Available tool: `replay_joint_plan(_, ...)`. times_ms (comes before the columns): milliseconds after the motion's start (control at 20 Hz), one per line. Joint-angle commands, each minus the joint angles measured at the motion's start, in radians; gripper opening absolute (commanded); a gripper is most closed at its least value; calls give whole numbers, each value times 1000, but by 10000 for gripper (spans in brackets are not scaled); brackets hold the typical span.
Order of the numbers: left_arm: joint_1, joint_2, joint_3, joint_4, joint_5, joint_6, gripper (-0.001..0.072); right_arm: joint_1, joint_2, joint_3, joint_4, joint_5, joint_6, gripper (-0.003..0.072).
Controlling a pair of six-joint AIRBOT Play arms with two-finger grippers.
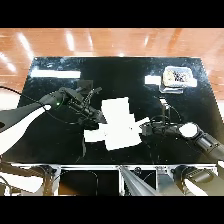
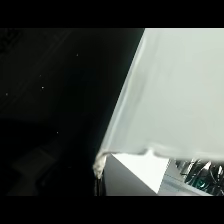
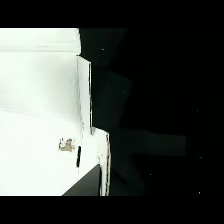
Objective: Fold the box and place the chain.
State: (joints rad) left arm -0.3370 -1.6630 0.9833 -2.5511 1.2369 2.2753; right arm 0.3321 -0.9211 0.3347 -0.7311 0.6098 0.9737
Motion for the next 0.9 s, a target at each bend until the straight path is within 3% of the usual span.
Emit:
replay_joint_plan(0,1,1,1,4,31,109,22,-4,0,6,-16,26,-1,214)
replay_joint_plan(50,1,1,2,4,45,158,23,-15,0,23,-43,56,0,702)
replay_joint_plan(250,-8,14,3,4,48,456,21,-143,0,211,-348,318,58,717)
replay_joint_plan(450,-66,77,2,14,-72,643,19,-301,1,436,-620,523,92,717)
replay_joint_plan(650,-191,212,-13,154,-335,708,18,-365,0,553,-705,560,92,717)
replay_joint_plan(850,-270,287,-119,232,-545,725,19,-364,0,565,-687,547,91,717)
